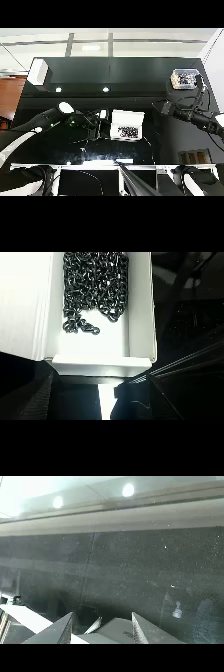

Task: Fold the box and place the chain.

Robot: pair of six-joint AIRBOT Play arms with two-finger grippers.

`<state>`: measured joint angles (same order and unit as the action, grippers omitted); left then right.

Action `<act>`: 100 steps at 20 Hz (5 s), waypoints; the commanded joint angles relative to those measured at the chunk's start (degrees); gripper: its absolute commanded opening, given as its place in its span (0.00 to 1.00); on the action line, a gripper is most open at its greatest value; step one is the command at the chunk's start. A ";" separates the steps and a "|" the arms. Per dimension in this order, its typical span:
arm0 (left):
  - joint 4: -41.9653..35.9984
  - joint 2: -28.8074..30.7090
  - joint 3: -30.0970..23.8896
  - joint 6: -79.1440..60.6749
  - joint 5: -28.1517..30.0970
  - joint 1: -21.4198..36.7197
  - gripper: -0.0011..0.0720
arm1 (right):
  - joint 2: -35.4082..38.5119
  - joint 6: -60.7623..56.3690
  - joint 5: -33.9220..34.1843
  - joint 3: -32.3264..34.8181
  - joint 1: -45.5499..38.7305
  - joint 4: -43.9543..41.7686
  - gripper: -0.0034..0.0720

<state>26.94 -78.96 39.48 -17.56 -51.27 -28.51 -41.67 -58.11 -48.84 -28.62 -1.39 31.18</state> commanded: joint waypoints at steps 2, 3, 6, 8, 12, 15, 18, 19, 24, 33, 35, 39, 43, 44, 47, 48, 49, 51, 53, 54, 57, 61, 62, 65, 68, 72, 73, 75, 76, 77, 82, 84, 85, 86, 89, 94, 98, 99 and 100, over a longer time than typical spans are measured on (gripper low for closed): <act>0.66 -1.31 1.57 2.19 -0.55 -0.02 0.97 | 0.04 -0.02 -0.02 -0.04 -0.04 0.00 0.60; 0.72 -1.53 1.81 2.19 -1.22 -0.04 0.97 | 0.04 -0.02 -0.02 -0.04 -0.04 0.00 0.60; 1.01 -1.55 1.81 1.92 -1.68 -0.02 0.97 | 0.04 -0.02 -0.02 -0.04 -0.04 0.00 0.60; 1.11 -1.55 1.84 1.84 -1.75 -0.07 0.97 | 0.04 0.00 -0.02 -0.04 -0.04 0.00 0.60; 1.09 -1.55 1.84 1.88 -1.68 -0.07 0.97 | 0.04 -0.02 -0.42 -0.04 -0.04 0.00 0.60; 1.55 -1.55 1.86 1.95 -1.25 -0.57 0.97 | 0.04 -0.02 -0.50 -0.04 -0.04 0.00 0.60; 1.53 -1.55 1.86 1.99 -1.16 -0.72 0.97 | 0.04 -0.02 -0.61 -0.04 -0.02 0.00 0.60; 1.53 -1.55 1.88 2.23 -0.85 -0.72 0.97 | 0.04 -0.02 -0.72 -0.04 -0.02 0.00 0.60; 1.57 -2.91 3.69 3.06 -0.04 -3.06 0.97 | 0.04 -0.02 -1.16 -0.04 -0.02 -0.02 0.60; 1.27 -3.87 4.72 6.14 -0.22 -3.58 0.97 | 0.04 0.00 -2.45 -0.04 -0.04 0.00 0.60; 1.25 -3.87 4.72 6.14 -0.22 -3.58 0.97 | 0.04 -0.02 -2.45 -0.04 -0.04 0.00 0.60; 1.07 -3.87 4.72 6.12 -0.20 -3.56 0.97 | 0.04 -1.11 -4.52 -0.04 -0.04 3.26 0.15; 1.07 -3.87 4.72 6.05 -0.50 -3.56 0.97 | -0.02 -22.36 -7.52 0.02 -0.02 22.29 0.11; 1.07 -3.87 4.72 6.05 -0.50 -3.56 0.97 | -0.02 -28.24 -9.62 0.02 -0.02 27.36 0.11; 1.07 -3.87 4.72 6.05 -0.44 -3.56 0.97 | -0.07 -32.20 -15.80 0.09 0.55 29.92 0.11; 1.07 -3.87 4.72 6.05 -0.39 -3.58 0.97 | -0.13 -33.88 -16.72 0.26 1.38 29.99 0.11; 1.07 -3.87 4.72 6.05 -0.37 -3.58 0.97 | -0.48 -36.57 -17.16 0.59 2.43 29.92 0.11; 1.07 -3.87 4.72 6.05 -0.37 -3.58 0.97 | -1.60 -38.95 -16.85 1.79 5.55 29.73 0.11; 1.07 -3.87 4.72 6.05 -0.37 -3.58 0.97 | -3.32 -40.52 -15.87 3.21 8.37 29.49 0.11; 1.07 -3.87 4.72 6.05 -0.37 -3.58 0.97 | -4.11 -40.52 -14.88 3.74 9.44 28.37 0.11; 1.07 -3.87 4.72 6.05 -0.28 -3.63 0.97 | -6.05 -40.50 -10.73 4.26 12.04 25.77 0.11; 1.22 -3.87 4.72 6.05 0.04 -4.50 0.97 | -10.14 -40.44 -7.63 4.28 14.43 23.12 0.11; 1.38 -3.87 4.72 6.05 0.11 -4.66 0.97 | -10.82 -40.09 -7.08 4.28 14.91 22.77 0.11; 1.51 -3.87 4.72 6.05 0.11 -4.74 0.97 | -11.02 -40.00 -6.01 4.28 15.56 21.94 0.11; 1.49 -3.87 4.74 6.05 0.09 -4.74 0.97 | -11.02 -39.52 -5.95 4.28 15.56 21.00 0.11; 2.25 -3.80 4.72 7.48 -0.33 -4.50 0.97 | -11.02 -39.41 -5.97 4.28 15.56 20.90 0.11; 2.67 -3.61 4.72 7.85 -0.48 -4.15 0.97 | -11.02 -39.41 -5.95 4.28 15.56 20.92 0.11; 2.56 -3.54 4.72 8.85 -0.55 -3.76 0.97 | -11.02 -39.41 -5.92 4.28 15.56 20.92 0.11; 2.58 -3.52 4.72 9.07 -0.96 -3.76 0.98 | -11.02 -39.41 -5.92 4.28 15.56 20.92 0.11; 2.60 -3.52 4.70 9.11 -1.79 -3.74 0.98 | -11.02 -39.41 -5.90 4.28 15.56 20.92 0.11; 2.34 -3.52 4.61 10.38 -1.29 -4.28 0.98 | -11.02 -39.41 -5.73 4.28 15.56 20.92 0.11; 1.60 -3.52 4.61 10.71 -0.76 -4.35 0.98 | -11.02 -39.43 -5.38 4.28 15.56 20.92 0.11; 1.46 -3.52 4.61 11.04 -0.33 -4.33 0.98 | -11.02 -39.43 -5.25 4.28 15.56 20.90 0.11; 1.44 -3.52 4.63 11.91 0.39 -4.33 0.98 | -11.02 -39.43 -5.22 4.28 15.56 20.90 0.11; 1.31 -3.52 4.63 12.02 0.52 -4.33 0.97 | -11.02 -39.43 -5.07 4.28 15.56 20.90 0.11; 2.01 -3.45 4.63 12.02 1.46 -4.13 0.97 | -11.02 -39.43 -5.01 4.28 15.56 20.90 0.11; 2.78 -3.28 4.63 12.00 0.79 -4.13 0.97 | -11.02 -39.43 -4.96 4.28 15.56 20.90 0.11; 4.07 -3.26 4.63 12.00 -0.63 -4.13 0.98 | -11.02 -39.43 -4.96 4.28 15.56 20.90 0.11; 5.27 -3.02 4.63 12.02 -1.29 -4.11 0.98 | -11.02 -39.43 -4.96 4.28 15.56 20.90 0.11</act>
<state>29.63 -82.24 44.10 -5.41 -50.26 -32.67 -52.69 -97.51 -54.15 -24.36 14.15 51.77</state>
